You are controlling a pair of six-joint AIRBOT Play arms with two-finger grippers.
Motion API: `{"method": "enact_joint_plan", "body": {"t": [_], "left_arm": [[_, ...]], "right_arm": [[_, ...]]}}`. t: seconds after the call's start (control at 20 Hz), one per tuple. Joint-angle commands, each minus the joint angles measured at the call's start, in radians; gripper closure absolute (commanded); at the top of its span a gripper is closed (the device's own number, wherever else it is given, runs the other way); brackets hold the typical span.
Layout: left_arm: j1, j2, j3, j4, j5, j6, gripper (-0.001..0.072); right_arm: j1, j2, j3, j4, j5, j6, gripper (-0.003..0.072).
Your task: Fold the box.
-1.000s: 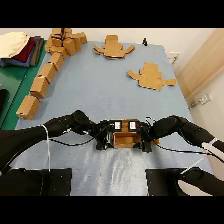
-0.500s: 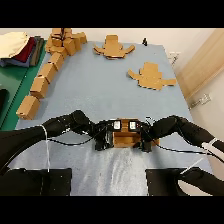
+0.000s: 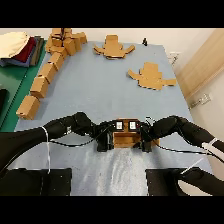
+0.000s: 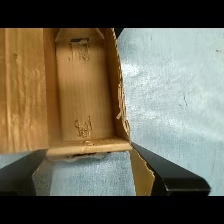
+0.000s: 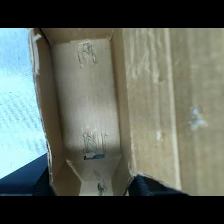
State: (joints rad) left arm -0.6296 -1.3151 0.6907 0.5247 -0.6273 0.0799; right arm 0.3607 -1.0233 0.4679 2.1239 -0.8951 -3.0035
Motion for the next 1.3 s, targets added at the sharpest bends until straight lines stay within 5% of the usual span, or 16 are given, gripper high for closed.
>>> {"method": "enact_joint_plan", "body": {"t": [0.0,0.25,0.35,1.25], "left_arm": [[-0.026,-0.001,0.000,0.008,0.047,-0.055,0.0008],[-0.037,-0.014,0.000,0.044,0.065,-0.093,0.0012],[-0.038,-0.014,0.000,0.065,0.076,-0.097,0.0185],[-0.038,-0.014,0.000,0.070,0.076,-0.096,0.0184]], "right_arm": [[0.001,0.000,0.000,0.001,0.000,0.003,0.0173],[0.001,0.000,0.000,0.001,0.000,0.003,0.0173],[0.001,0.000,0.000,0.001,0.000,0.003,0.0174],[0.001,0.000,0.000,0.001,0.000,0.003,0.0174]]}}
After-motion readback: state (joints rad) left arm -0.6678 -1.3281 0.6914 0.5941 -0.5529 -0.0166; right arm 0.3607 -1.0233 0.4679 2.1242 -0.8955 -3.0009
